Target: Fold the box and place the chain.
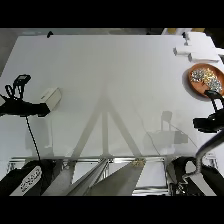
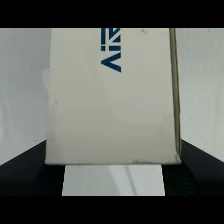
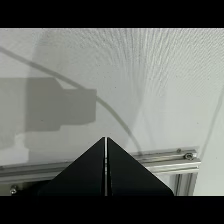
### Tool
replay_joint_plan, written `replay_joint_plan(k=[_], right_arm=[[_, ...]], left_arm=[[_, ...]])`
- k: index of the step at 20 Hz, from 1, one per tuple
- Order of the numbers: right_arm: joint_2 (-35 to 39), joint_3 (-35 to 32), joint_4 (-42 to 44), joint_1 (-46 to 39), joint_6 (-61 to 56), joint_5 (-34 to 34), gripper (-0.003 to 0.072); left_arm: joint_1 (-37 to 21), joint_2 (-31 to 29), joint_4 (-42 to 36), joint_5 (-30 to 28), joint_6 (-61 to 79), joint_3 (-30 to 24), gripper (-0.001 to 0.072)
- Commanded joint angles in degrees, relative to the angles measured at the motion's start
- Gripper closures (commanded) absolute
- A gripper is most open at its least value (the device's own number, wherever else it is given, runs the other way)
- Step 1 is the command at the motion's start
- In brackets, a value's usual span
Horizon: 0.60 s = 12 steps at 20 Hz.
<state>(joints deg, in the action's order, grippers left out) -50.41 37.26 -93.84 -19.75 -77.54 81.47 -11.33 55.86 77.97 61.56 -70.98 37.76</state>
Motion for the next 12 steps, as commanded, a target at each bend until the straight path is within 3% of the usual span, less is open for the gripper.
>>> replay_joint_plan(k=[1,3,4,6,12], right_arm=[[0.04,0.00,0.02,-0.02,-0.02,0.02,0.0671],[0.04,0.00,0.02,-0.02,-0.02,0.00,0.0671],[0.04,0.00,0.02,-0.02,-0.02,0.00,0.0671],[0.04,0.00,0.02,-0.02,-0.02,0.00,0.0671],[0.04,0.00,0.02,-0.02,-0.02,0.00,0.0671]], left_arm=[[-0.07,0.44,0.02,4.48,-0.26,-0.50,0.0287],[-0.07,0.44,0.07,4.72,-1.55,-1.68,0.0175],[-0.07,0.44,0.02,4.72,-1.53,-2.47,0.0164],[-0.07,0.44,0.04,4.24,-1.55,-3.85,0.0010],[-0.04,-1.92,0.09,4.94,-3.02,-3.91,0.0012]])
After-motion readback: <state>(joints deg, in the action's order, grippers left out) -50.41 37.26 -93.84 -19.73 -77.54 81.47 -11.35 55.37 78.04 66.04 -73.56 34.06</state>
